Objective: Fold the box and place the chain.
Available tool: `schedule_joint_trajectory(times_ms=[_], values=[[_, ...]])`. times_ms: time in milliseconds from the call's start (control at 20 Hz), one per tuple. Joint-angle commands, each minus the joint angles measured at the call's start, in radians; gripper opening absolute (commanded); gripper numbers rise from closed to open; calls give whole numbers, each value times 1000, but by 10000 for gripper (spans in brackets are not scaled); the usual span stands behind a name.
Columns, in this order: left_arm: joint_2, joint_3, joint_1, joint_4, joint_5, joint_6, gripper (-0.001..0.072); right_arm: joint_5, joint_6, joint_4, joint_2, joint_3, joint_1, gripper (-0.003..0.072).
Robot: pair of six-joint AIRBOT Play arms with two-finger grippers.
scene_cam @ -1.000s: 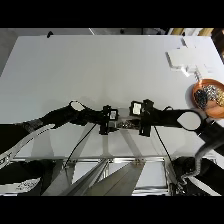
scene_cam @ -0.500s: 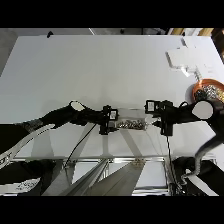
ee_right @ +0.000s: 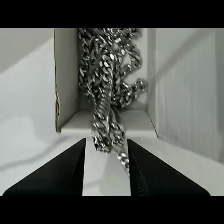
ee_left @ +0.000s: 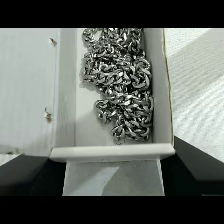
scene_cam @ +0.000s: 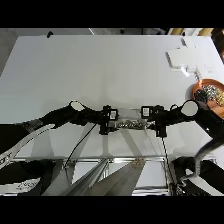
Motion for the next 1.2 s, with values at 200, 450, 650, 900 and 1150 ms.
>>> schedule_joint_trajectory(times_ms=[200, 450, 650, 900, 1150], values=[[1, 0, 0, 0, 0, 0, 270, 3, 127, -49, 7, -3, 10, 16], [0, 0, 0, 0, 0, 0, 270, 9, 363, -167, 220, -3, 10, 16], [0, 0, 0, 0, 0, 0, 270, 39, 376, -65, 352, -3, 10, 16], [0, 0, 0, 0, 0, 0, 270, -111, 375, 139, 356, -3, 141, 16], [1, 0, 0, 0, 0, 0, 270, -359, 376, 164, 225, -3, 371, 16]])
